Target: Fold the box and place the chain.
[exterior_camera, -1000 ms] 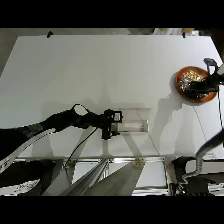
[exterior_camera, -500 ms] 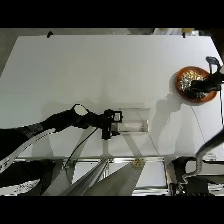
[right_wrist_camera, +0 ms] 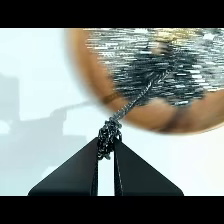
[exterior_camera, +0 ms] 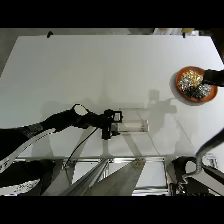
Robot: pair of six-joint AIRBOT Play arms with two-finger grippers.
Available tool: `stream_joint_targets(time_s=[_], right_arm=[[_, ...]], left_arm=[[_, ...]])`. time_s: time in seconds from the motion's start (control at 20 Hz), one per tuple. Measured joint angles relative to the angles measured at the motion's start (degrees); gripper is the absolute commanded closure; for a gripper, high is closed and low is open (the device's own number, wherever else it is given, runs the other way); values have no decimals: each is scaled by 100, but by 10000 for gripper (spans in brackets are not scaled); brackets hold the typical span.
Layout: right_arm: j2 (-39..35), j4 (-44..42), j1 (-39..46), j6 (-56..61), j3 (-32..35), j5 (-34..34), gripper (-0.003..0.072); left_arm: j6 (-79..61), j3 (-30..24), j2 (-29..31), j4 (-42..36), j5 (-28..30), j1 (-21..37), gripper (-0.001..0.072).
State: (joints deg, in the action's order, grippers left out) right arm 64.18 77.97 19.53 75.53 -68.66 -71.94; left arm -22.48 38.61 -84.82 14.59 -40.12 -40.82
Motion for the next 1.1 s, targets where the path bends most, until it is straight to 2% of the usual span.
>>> stream_joint_targets(time_s=[0.25, 0.55, 0.85, 1.1], right_arm=[[-1401, -498, -623, -9, 9, -778, 675], [-2562, -833, -1716, 334, 17, -1410, 675], [-3034, -1390, -2898, 723, 101, -1685, 675], [-3101, -1827, -3873, 831, 837, -1172, 675]], left_arm=[[-2, 0, 0, 0, 0, 0, 438], [-2, 0, 0, 0, 0, 0, 438], [-2, 0, 0, 0, 2, 0, 438], [-2, 0, 0, 0, 2, 0, 438]])
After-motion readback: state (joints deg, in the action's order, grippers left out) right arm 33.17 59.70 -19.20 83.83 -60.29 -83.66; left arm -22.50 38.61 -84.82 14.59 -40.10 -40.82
